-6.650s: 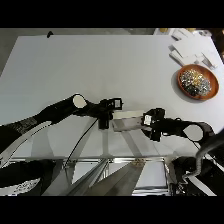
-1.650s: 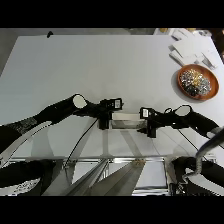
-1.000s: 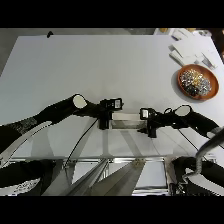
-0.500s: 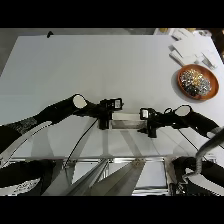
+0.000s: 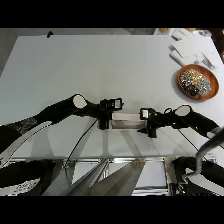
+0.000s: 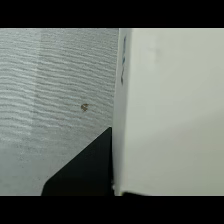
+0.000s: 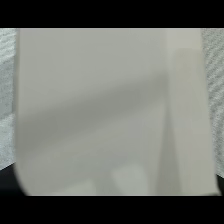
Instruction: Fold the box and place the chain.
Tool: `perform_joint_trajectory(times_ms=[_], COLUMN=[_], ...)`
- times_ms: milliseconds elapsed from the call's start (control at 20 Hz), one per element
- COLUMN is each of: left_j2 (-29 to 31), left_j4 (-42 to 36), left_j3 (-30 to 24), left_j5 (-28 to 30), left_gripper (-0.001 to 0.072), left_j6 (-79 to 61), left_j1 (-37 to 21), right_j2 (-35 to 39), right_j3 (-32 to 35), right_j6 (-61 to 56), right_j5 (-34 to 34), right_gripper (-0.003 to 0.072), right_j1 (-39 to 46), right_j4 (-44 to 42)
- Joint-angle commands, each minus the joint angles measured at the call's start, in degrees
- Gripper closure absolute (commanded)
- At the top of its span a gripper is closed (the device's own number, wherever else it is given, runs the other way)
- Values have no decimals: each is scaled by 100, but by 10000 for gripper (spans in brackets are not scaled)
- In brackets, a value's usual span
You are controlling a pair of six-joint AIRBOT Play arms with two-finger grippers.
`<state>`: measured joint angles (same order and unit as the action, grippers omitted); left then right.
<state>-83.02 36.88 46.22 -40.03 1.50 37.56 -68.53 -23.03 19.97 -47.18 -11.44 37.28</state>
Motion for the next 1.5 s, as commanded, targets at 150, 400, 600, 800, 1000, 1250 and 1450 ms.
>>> perform_joint_trajectory(times_ms=[150, 400, 600, 800, 1000, 1250, 1450], left_j2=[2, 2, 2, 94, 282, 935, 1906], left_j4=[2, 0, 9, 35, 299, 1016, 2109], left_j3=[4, 4, 4, 4, 2, 2, 0], left_j5=[9, -24, -264, -258, -286, -468, -750], left_gripper=[697, 697, 638, 202, 195, 226, 352], left_j6=[0, 4, 0, 2, 7, 435, 1381], left_j1=[0, -2, -2, -11, -44, -407, -612], right_j2=[-4, -4, -4, -4, -4, -4, -4], right_j3=[4, 4, 4, 4, 4, 4, 4], right_j6=[0, 0, 0, 0, 0, 2, 2], right_j5=[0, 0, 0, 0, 2, 2, 2], right_gripper=[287, 287, 287, 287, 287, 287, 287], right_j1=[2, 2, 2, 2, 2, 2, 2], right_j4=[-2, -2, -2, -2, -2, -2, -2])
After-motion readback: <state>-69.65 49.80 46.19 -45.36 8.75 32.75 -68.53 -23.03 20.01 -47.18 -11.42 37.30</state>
